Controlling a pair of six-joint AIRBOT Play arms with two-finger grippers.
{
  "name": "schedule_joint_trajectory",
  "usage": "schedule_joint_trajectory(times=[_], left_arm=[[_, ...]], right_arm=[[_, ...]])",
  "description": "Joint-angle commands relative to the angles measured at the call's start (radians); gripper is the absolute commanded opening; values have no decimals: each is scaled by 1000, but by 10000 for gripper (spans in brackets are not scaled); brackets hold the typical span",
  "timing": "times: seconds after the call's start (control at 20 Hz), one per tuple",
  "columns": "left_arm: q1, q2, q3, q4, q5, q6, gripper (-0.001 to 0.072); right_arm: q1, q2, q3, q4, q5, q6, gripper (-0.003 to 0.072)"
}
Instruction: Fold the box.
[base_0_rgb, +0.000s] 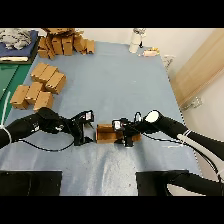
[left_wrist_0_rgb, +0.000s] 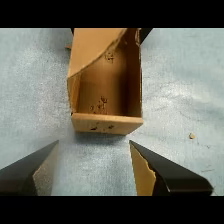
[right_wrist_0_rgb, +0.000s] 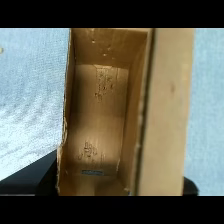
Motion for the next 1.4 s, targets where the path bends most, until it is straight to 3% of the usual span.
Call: schedule_joint_trajectory(times=[0.0,0.6,1.35], left_arm=[[-45,-27,2,-13,59,-8,695],[-121,-29,2,-57,129,-7,695],[-158,-52,16,-71,128,-8,695]], right_arm=[[1,-1,1,0,0,0,513],[1,-1,1,0,-1,0,513],[1,-1,1,0,-3,0,513]])
